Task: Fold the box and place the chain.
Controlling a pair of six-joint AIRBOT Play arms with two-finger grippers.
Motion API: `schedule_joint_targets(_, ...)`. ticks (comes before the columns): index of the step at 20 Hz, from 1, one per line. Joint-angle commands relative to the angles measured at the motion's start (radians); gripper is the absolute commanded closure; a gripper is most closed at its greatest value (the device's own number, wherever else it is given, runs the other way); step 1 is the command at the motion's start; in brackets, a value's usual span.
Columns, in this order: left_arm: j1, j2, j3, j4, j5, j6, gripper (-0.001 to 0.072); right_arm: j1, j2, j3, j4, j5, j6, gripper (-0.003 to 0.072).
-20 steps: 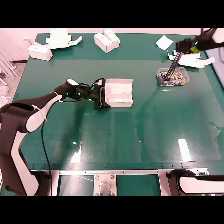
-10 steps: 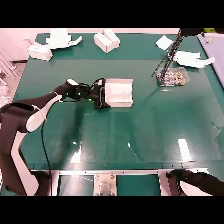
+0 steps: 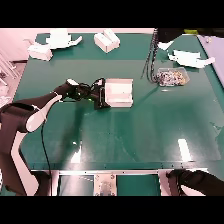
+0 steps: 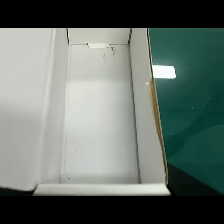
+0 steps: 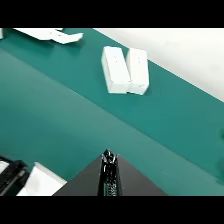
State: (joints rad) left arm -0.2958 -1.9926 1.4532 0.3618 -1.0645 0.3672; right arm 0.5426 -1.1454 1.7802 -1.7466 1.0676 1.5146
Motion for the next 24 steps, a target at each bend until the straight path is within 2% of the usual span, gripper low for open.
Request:
schedule_joint_targets(1,0.000,0.001,0.001,0.000,0.001,0.000,0.0172,0.060,0.001,-0.002,0.005,0.002,0.002,0.0677)
schedule_joint_targets(7,0.000,0.001,0.001,0.000,0.001,0.000,0.0172,0.079,0.000,-0.099,0.011,-0.016,0.033,0.0677)
schedule_joint_targets(11,0.000,0.001,0.001,0.000,0.000,0.000,0.0172,0.079,-0.002,-0.207,0.011,-0.134,0.063,0.0677)
schedule_joint_targets(13,0.000,0.001,0.001,0.000,0.000,0.000,0.0172,0.078,-0.019,-0.242,0.011,-0.156,0.085,0.0677)
schedule_joint_targets(24,0.000,0.001,0.001,0.000,-0.002,0.000,0.0172,0.078,-0.174,-0.315,0.098,-0.159,0.101,0.0676)
